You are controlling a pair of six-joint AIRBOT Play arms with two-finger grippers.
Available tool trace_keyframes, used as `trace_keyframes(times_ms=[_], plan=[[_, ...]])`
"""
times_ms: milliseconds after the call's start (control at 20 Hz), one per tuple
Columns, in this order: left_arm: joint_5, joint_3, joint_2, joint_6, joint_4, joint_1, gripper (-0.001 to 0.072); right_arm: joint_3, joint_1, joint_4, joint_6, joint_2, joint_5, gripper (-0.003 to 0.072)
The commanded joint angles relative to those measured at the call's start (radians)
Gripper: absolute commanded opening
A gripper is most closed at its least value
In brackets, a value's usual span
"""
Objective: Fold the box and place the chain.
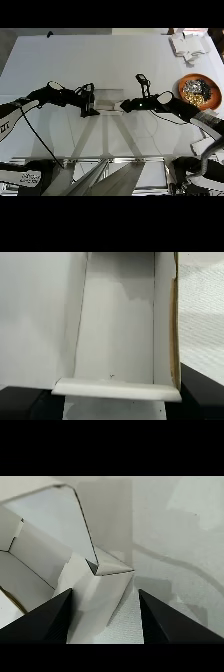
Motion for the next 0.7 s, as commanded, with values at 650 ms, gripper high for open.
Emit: trace_keyframes(times_ms=[650], plan=[[-0.001,0.000,0.000,0.001,0.002,0.000,0.0415,0.066,0.060,-0.209,0.305,0.005,-0.018,0.0499]])
